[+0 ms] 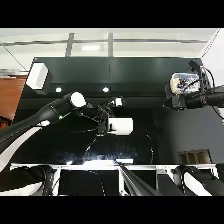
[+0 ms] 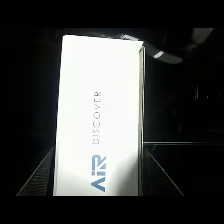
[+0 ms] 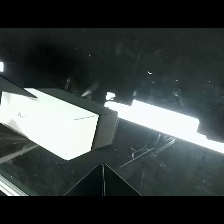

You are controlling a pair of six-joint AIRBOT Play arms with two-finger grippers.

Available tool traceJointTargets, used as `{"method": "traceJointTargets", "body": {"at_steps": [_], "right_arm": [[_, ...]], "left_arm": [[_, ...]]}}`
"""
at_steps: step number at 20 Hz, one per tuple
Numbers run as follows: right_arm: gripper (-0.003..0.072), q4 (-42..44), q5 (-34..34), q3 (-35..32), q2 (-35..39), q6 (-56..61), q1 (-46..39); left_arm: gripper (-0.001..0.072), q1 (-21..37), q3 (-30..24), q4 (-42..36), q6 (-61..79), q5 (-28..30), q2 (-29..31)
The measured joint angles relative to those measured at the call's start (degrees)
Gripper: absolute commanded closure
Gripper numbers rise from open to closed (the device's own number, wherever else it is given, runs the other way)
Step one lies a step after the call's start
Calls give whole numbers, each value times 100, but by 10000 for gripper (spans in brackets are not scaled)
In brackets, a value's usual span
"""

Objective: Fold the box and place the chain.

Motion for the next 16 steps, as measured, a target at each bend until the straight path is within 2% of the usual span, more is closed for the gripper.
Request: {"method": "traceJointTargets", "body": {"at_steps": [4,10,11,12,13,16], "right_arm": [[678,0,-17,0,0,0,0],[678,0,-39,0,0,0,0],[678,0,-39,0,0,0,0],[678,0,-42,0,0,0,0],[678,-2,-50,0,0,0,2],[678,0,-66,0,0,2,2]], "left_arm": [[-6,-105,0,2,-2,33,-24],[-5,-494,0,149,-4,546,-315],[31,-560,0,251,-24,625,-367],[280,-612,2,348,-72,675,-398],[439,-656,7,442,-173,723,-413],[439,-632,48,1027,-1038,566,-293]]}}
